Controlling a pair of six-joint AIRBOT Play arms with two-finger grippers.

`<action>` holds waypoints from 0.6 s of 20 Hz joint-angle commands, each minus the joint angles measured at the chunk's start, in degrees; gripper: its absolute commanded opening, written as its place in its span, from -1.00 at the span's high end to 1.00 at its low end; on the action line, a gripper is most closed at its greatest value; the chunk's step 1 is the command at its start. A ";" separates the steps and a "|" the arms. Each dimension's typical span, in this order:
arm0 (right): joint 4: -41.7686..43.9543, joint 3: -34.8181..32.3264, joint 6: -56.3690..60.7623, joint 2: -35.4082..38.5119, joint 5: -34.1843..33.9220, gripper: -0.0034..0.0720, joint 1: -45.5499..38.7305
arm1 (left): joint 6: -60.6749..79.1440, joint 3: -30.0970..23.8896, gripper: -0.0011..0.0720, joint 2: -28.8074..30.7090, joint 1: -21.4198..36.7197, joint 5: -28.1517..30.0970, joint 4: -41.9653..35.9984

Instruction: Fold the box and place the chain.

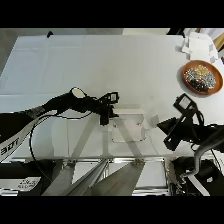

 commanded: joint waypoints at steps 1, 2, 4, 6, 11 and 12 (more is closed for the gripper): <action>2.40 -3.48 -19.28 -4.39 0.02 0.87 0.17 | 0.02 -0.04 0.95 -0.04 -0.04 -0.02 0.02; 1.51 -3.89 -22.40 -6.91 0.37 0.86 0.57 | 0.02 -0.04 0.95 -0.04 -0.04 0.02 0.00; 1.62 -4.04 -23.52 -12.39 0.26 0.73 1.29 | 0.02 -0.04 0.95 -0.04 -0.04 -0.02 0.02; 0.74 -4.04 -23.54 -16.61 -0.55 0.31 3.10 | 0.00 -0.04 0.95 -0.04 -0.04 0.00 0.02; -4.26 -7.37 -25.92 -16.74 -8.13 -0.65 6.21 | 0.02 -0.04 0.95 -0.04 -0.07 0.04 0.00; -5.62 -8.68 -25.90 -16.55 -10.51 -0.62 7.39 | 0.00 -0.04 0.95 -0.04 -0.07 0.00 0.00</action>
